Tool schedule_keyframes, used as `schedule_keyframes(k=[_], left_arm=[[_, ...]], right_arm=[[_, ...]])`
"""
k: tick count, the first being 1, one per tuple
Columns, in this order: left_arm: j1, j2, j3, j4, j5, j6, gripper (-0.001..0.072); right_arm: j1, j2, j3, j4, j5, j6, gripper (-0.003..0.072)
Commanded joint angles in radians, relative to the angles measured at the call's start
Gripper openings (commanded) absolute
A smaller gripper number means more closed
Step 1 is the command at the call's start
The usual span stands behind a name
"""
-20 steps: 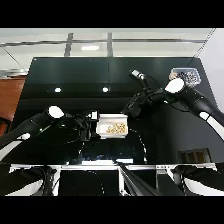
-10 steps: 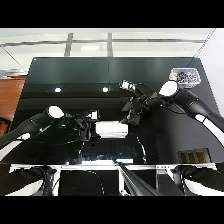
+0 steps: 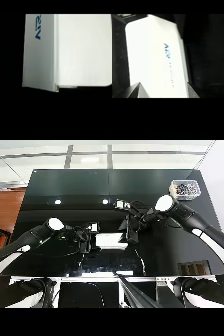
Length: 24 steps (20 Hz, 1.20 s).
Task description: Fold the box and place the chain.
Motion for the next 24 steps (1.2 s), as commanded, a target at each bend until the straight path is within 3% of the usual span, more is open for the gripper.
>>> schedule_keyframes(k=[1, 3, 5, 6, 7, 8, 17, 18, 19, 24], left_arm=[[-0.001, 0.0, -0.001, 0.0, 0.0, 0.0, 0.0485], [-0.001, 0.0, -0.001, 0.0, 0.0, 0.0, 0.0485], [-0.001, -0.001, -0.001, 0.0, 0.0, 0.0, 0.0485], [-0.001, -0.001, -0.001, 0.0, 0.0, 0.0, 0.0486], [-0.001, -0.001, -0.001, 0.0, 0.0, 0.0, 0.0485], [-0.001, 0.0, -0.001, 0.0, 0.0, 0.0, 0.0485], [-0.001, -0.001, -0.001, 0.0, 0.0, 0.0, 0.0485], [-0.001, -0.001, -0.001, 0.0, 0.0, 0.0, 0.0485], [-0.001, -0.001, -0.001, 0.0, 0.0, 0.0, 0.0486], [-0.001, -0.001, -0.001, 0.0, 0.0, 0.0, 0.0485]], right_arm=[[0.026, 0.0, 0.001, -0.058, -0.038, 0.01, 0.0674], [0.026, 0.0, 0.001, -0.066, -0.061, 0.009, 0.0671], [0.026, 0.0, 0.001, -0.066, -0.063, 0.01, 0.0464], [0.026, 0.0, 0.001, -0.066, -0.06, 0.01, 0.0445], [0.026, 0.0, 0.001, -0.066, -0.055, 0.011, 0.0344], [0.026, 0.0, 0.001, -0.066, -0.047, 0.011, 0.0192], [0.044, 0.0, -0.021, -0.082, -0.043, 0.011, 0.0212], [0.046, 0.0, -0.021, -0.086, -0.044, 0.011, 0.0227], [0.045, 0.0, -0.021, -0.085, -0.048, 0.011, 0.0328], [0.045, 0.0, -0.021, -0.089, -0.047, 0.011, 0.0325]])
